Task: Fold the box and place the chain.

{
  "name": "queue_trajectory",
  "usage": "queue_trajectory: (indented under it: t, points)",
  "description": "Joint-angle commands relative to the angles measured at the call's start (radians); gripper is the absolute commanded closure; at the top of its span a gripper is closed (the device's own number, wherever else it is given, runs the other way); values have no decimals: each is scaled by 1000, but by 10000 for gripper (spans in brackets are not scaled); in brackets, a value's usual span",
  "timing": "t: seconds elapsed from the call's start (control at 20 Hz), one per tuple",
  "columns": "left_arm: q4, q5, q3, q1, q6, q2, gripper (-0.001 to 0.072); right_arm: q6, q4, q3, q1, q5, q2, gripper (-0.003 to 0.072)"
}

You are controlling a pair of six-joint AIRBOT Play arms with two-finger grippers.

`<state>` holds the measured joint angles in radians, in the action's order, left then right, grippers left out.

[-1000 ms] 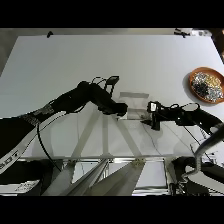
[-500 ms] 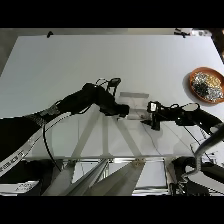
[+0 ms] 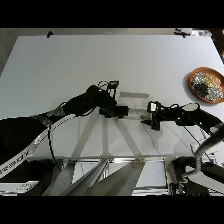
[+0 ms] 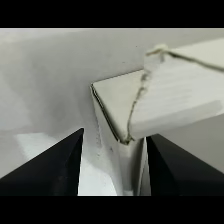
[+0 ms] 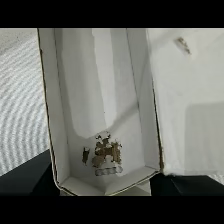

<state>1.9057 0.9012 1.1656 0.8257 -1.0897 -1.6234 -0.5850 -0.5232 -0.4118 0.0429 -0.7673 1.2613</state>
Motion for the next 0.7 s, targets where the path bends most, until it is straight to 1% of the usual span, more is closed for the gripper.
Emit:
queue_trajectory:
  t: [0.0, 0.1, 0.25, 0.4, 0.5, 0.6, 0.65]
  points:
    - [-51, 26, 0, 6, 70, -2, 306, 0, 0, 0, 1, 0, 0, 285]
    - [-60, 31, 0, 6, 70, -2, 345, 0, 0, 0, 1, 0, 0, 285]
    - [-60, 14, 0, 6, 89, -4, 345, 0, 0, 0, 1, 0, 0, 285]
    - [-59, 18, 0, 11, 87, -21, 349, 0, 0, 0, 1, 0, 0, 285]
    - [-59, 16, 5, 22, 82, -31, 397, 0, 0, 0, 1, 0, 0, 285]
    - [-50, 27, 27, 28, 46, -32, 398, 0, 0, 0, 1, 0, 0, 285]
    - [-43, 52, 46, 30, 7, -32, 387, 0, 0, 0, 1, 0, 0, 285]
